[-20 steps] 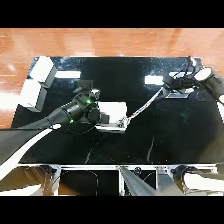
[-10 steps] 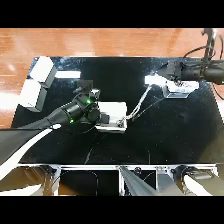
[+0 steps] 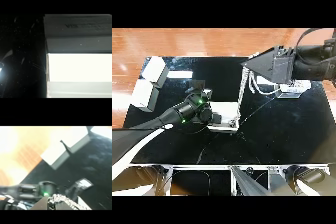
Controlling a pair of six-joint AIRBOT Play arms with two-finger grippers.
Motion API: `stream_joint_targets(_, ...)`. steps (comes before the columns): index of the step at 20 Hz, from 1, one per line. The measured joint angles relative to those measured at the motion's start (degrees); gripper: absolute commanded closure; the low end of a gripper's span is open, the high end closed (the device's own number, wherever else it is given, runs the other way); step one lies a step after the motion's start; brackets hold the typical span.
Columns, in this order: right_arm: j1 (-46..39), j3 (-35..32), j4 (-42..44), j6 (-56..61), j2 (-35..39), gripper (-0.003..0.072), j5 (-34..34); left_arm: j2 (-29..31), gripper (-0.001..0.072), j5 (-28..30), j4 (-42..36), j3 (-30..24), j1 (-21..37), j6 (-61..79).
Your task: Fold the box and place the chain.
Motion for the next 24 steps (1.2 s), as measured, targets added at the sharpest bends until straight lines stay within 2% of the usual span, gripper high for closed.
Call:
stream_joint_targets(8, 4.81, 3.1, 0.46, -0.46, 0.15, 0.0653, -6.1, 0.0, 0.0684, 0.09, 0.0, 0.0, 0.0, 0.0)
stream_joint_targets(12, 5.2, 2.82, -1.11, -0.15, -0.26, 0.0654, -5.7, 0.0, 0.0684, 0.11, 0.0, 0.0, 0.0, 0.0)
stream_joint_targets(16, 5.33, -4.09, -4.35, 2.4, -0.52, 0.0653, -3.17, 0.0, 0.0684, 0.15, 0.0, 0.0, 0.0, 0.0)
stream_joint_targets(21, 5.38, -16.35, -5.62, 3.89, -1.18, 0.0653, -5.31, 0.0, 0.0684, 0.11, 0.0, 0.0, 0.0, 0.02)
stream_joint_targets(24, 5.38, -20.26, -5.75, 4.11, -2.89, 0.0653, -6.29, 0.0, 0.0684, 0.07, 0.0, 0.0, 0.0, 0.02)
